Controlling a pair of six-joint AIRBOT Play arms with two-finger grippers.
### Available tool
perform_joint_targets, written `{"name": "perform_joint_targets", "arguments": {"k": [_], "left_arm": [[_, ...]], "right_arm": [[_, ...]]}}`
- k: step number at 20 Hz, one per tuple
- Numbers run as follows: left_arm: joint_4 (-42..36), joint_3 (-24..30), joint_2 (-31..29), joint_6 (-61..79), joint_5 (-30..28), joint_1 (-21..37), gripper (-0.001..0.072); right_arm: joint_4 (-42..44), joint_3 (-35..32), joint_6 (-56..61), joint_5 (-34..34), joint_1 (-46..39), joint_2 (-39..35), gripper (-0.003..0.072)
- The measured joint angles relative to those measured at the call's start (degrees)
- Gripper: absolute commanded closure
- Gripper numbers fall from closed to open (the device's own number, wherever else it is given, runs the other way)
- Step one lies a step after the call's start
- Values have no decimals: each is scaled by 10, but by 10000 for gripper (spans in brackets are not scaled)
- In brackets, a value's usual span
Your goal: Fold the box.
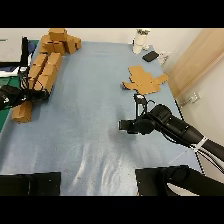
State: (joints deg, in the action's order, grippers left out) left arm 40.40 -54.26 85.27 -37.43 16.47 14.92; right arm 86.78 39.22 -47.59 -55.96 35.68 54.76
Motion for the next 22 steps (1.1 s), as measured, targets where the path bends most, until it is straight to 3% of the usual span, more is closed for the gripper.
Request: {"name": "perform_joint_targets", "arguments": {"k": [3, 4, 5, 14, 22], "left_arm": [[10, -11, 10, -1, 4, 0, 206], [14, -13, 12, -1, 7, 0, 80], [18, -14, 13, -1, 9, 0, 35], [36, -21, 4, -1, 53, 8, 17], [63, -23, -80, -2, 167, 58, 17]], "right_arm": [[0, 0, 0, 4, 0, 0, 683], [0, 0, 0, 7, 0, 0, 683], [0, 0, 0, 9, 0, 0, 683], [15, 1, -7, 15, 0, 0, 683], [31, 1, -19, 15, 0, 0, 682]]}}
